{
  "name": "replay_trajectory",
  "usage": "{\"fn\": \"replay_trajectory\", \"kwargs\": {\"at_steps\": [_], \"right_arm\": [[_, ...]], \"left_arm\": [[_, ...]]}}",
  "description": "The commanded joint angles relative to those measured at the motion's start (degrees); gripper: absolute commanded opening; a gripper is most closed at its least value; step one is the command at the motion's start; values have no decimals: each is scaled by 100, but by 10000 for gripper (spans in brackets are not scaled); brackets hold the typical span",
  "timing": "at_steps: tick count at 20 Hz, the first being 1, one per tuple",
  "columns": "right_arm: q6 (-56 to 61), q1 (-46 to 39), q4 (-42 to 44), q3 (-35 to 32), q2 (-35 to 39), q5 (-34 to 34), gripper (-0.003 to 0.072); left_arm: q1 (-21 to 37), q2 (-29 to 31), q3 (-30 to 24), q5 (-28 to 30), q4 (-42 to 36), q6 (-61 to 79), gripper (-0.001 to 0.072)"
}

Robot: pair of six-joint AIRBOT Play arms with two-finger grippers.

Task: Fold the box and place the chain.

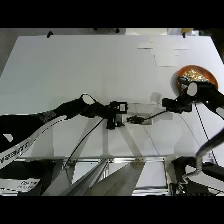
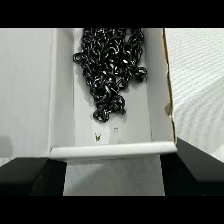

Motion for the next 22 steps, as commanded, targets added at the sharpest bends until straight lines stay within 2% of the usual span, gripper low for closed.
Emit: {"fn": "replay_trajectory", "kwargs": {"at_steps": [1,9,10,11,14,17,22], "right_arm": [[122,2,0,-2,-11,-28,169],[120,2,0,-2,-251,13,153],[116,2,-2,-2,-273,37,106],[7,2,0,-2,-282,76,22],[-557,2,-4,0,-212,297,21],[-997,2,-44,0,275,479,21],[-1370,2,367,0,1703,693,21]], "left_arm": [[0,0,0,2,0,0,207],[0,2,0,2,0,2,207],[0,2,0,2,2,2,207],[0,0,0,2,0,2,207],[0,2,0,2,0,0,207],[0,0,0,2,2,2,207],[0,0,0,4,2,2,207]]}}
